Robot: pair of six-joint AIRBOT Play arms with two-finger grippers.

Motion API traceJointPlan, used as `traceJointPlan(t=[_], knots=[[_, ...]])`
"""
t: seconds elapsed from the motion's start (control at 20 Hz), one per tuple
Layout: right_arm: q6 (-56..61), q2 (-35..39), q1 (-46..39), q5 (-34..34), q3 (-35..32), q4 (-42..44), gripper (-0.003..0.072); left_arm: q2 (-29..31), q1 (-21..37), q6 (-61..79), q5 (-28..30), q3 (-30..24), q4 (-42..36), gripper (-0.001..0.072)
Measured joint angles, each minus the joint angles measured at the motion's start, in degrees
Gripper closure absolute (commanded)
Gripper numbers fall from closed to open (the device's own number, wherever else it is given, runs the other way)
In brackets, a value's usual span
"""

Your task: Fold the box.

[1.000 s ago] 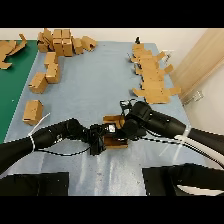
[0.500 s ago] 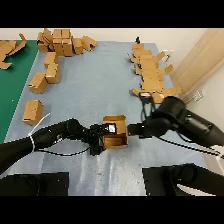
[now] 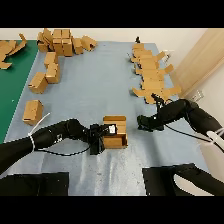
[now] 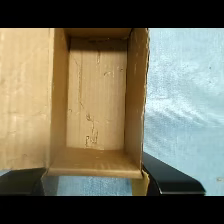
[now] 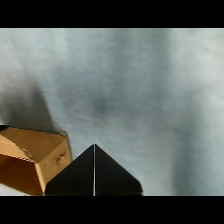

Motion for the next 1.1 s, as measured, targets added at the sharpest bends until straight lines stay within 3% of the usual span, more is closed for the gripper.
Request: traceJointPlan(t=[0.4,1.1], knots=[[-16.15,-7.74,-4.2,3.41,-0.09,15.28,0.0684,0.0,0.07,-8.94,-2.03,2.45,7.28,0.019],[-18.71,-8.41,-4.5,3.98,0.9,19.04,0.0684,-0.37,0.07,-10.71,-4.22,2.69,8.85,0.019]])
